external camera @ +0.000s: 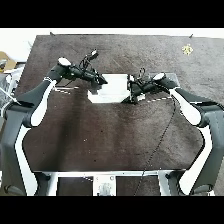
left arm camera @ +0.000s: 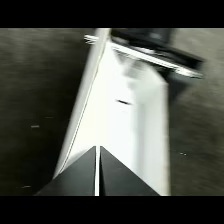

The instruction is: Fold the box and place the chain.

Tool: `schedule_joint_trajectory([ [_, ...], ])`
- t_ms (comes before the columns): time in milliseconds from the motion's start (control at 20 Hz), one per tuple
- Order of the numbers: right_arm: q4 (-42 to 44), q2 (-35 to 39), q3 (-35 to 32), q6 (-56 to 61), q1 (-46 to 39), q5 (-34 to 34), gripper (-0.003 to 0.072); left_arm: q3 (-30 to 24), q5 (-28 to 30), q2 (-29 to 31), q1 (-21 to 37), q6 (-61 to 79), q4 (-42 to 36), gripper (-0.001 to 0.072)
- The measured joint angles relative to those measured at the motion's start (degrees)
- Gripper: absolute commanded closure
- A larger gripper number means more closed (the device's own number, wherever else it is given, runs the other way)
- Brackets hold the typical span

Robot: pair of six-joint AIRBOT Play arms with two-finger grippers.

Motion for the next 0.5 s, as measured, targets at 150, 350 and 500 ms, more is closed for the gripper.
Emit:
schedule_joint_trajectory([
  [150,0.0,0.0,0.0,0.0,0.0,0.0,0.0248,-0.1,3.6,-0.4,0.0,-0.1,1.9,0.0680],
  [350,0.1,0.0,0.0,0.0,0.0,0.0,0.0248,-0.5,5.6,-1.9,0.0,-1.0,4.0,0.0680],
  [500,0.1,0.0,0.0,0.0,0.0,0.0,0.0247,-0.7,5.8,-2.7,-0.1,-1.4,4.6,0.0680],
])
